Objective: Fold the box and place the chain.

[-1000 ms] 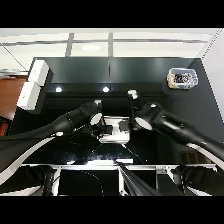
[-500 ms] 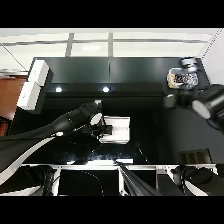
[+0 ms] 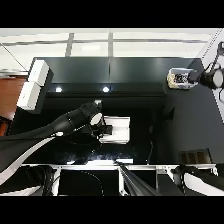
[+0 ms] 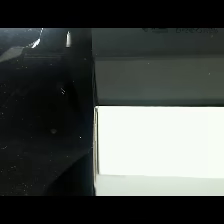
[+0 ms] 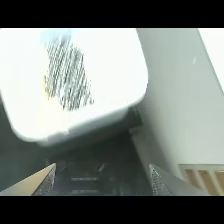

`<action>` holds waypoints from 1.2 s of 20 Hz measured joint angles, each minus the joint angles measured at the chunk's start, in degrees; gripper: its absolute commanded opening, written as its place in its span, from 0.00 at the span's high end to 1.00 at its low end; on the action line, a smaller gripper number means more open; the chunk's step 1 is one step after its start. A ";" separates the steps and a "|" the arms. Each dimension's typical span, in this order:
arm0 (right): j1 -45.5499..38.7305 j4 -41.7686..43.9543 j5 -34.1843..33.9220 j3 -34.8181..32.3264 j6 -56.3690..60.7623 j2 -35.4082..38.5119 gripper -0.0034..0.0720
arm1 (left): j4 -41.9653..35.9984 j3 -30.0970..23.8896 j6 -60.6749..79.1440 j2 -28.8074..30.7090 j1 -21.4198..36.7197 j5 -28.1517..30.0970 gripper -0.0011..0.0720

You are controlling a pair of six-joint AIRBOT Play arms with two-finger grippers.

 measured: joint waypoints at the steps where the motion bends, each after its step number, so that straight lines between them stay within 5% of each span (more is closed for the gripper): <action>1: -1.20 1.99 0.59 4.20 -0.79 -3.91 0.03 | 0.00 0.00 -0.02 0.00 0.00 0.00 0.95; 2: -2.29 4.24 1.97 9.18 -1.64 -8.39 0.10 | 0.00 0.00 -0.02 0.00 0.00 0.02 0.95; 8: -4.85 10.03 9.51 28.17 -3.69 -27.17 0.18 | 0.02 0.00 -0.09 0.00 0.00 0.83 0.95; 22: -7.74 11.63 7.91 32.94 -4.15 -36.33 0.19 | 0.02 0.00 0.04 0.00 0.00 1.53 0.95; 24: -7.91 11.61 7.43 32.96 -4.17 -37.07 0.50 | 0.02 0.00 0.04 0.00 0.00 1.53 0.95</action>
